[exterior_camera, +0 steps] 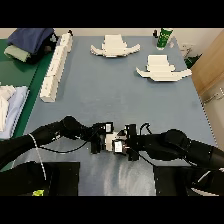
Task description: Fold the box.
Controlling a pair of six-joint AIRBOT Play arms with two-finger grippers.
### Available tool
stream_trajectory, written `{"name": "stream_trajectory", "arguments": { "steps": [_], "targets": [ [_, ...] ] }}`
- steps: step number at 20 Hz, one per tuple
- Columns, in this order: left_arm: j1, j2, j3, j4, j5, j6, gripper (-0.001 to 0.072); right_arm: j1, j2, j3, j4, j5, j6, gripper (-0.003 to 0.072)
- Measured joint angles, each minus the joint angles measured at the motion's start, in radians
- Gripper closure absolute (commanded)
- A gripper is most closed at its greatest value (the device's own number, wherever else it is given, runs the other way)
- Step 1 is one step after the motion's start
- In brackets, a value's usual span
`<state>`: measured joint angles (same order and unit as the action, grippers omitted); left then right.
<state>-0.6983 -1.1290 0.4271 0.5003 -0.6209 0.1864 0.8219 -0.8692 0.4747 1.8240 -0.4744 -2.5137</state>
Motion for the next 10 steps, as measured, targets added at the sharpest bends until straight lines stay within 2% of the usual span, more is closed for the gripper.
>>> {"name": "stream_trajectory", "arguments": {
  "steps": [10],
  "targets": [
    [0.000,0.000,0.000,-0.003,0.000,-0.006,0.0286,0.002,-0.006,0.010,-0.068,0.040,-0.001,0.0143]
  ]
}}
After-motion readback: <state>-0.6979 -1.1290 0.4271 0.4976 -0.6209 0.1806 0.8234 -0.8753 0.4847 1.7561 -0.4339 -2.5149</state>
